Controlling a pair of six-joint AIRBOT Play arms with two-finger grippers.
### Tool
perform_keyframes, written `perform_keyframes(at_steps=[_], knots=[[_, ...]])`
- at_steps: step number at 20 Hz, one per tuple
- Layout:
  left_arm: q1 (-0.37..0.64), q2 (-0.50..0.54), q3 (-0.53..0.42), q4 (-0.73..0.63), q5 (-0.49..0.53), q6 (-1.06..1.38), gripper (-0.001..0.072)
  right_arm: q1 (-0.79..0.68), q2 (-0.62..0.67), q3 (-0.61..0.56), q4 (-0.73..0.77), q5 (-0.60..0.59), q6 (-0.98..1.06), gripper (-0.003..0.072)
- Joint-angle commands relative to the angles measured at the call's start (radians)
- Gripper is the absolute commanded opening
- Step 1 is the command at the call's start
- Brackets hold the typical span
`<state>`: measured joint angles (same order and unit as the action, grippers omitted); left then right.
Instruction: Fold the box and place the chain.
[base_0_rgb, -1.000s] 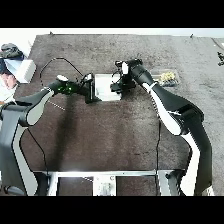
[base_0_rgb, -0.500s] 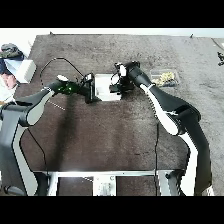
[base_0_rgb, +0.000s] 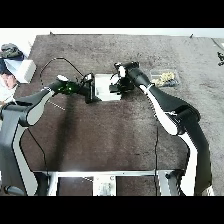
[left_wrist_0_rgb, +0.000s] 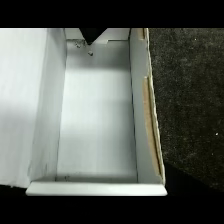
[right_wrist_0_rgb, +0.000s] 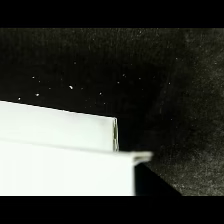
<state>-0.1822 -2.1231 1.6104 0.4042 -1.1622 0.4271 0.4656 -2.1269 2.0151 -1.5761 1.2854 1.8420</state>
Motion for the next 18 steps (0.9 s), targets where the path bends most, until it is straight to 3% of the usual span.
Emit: perform_keyframes(at_steps=[1, 2, 3, 4, 12, 18], knots=[[0.000, 0.000, 0.001, 0.000, 0.000, 0.000, 0.0353, 0.001, 0.016, 0.002, 0.002, -0.022, 0.014, 0.0136], [0.000, 0.000, 0.001, 0.000, 0.000, 0.000, 0.0353, 0.001, 0.024, 0.002, 0.002, -0.021, 0.014, 0.0405], [0.000, 0.000, 0.001, 0.000, 0.000, 0.000, 0.0353, 0.001, 0.031, 0.002, 0.002, -0.021, 0.013, 0.0464], [0.000, 0.000, 0.001, 0.000, 0.000, 0.000, 0.0353, 0.001, 0.034, 0.002, 0.002, -0.023, 0.013, 0.0404], [0.000, 0.000, 0.001, 0.000, 0.000, 0.000, 0.0353, -0.001, 0.050, 0.002, 0.043, -0.013, -0.050, 0.0410], [0.000, 0.000, 0.001, 0.000, 0.000, 0.000, 0.0353, -0.059, 0.182, 0.002, -0.001, -0.030, -0.219, 0.0409]])
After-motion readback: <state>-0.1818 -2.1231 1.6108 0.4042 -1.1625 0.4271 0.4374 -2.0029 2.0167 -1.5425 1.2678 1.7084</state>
